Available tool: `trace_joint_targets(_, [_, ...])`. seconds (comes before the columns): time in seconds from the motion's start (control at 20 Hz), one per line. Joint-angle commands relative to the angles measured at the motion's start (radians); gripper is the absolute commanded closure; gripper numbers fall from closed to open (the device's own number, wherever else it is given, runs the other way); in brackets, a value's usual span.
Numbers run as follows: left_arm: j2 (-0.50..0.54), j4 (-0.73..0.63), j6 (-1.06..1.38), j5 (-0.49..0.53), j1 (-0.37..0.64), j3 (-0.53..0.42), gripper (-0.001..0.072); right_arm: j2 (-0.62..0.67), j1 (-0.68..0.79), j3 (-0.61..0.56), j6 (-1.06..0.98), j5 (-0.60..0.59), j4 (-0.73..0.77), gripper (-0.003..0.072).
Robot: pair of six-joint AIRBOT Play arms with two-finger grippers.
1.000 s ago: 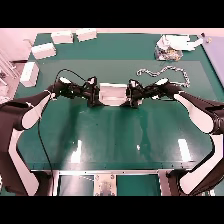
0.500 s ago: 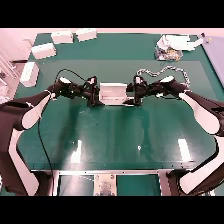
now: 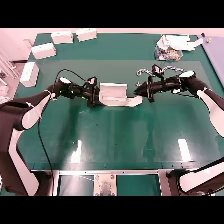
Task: Fold the box and place the chain.
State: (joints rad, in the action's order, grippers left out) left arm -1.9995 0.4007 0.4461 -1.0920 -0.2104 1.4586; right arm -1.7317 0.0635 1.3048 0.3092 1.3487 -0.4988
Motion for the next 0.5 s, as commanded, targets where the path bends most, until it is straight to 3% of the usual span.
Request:
trace_joint_targets(0.0, [0.000,-0.002,0.000,0.003,0.000,0.000,0.0357,0.014,-0.035,0.000,-0.081,0.195,0.001,0.0679])
trace_joint_targets(0.1, [0.000,-0.002,0.000,0.003,0.000,0.000,0.0356,0.013,-0.097,0.001,-0.087,0.179,0.001,0.0679])
trace_joint_targets(0.3, [0.000,-0.001,0.000,0.003,0.000,0.000,0.0356,0.011,-0.203,0.001,-0.028,-0.109,0.012,0.0681])
trace_joint_targets(0.45, [0.000,-0.001,0.000,0.003,0.000,0.000,0.0357,0.011,-0.210,0.018,-0.028,-0.207,0.045,0.0681])
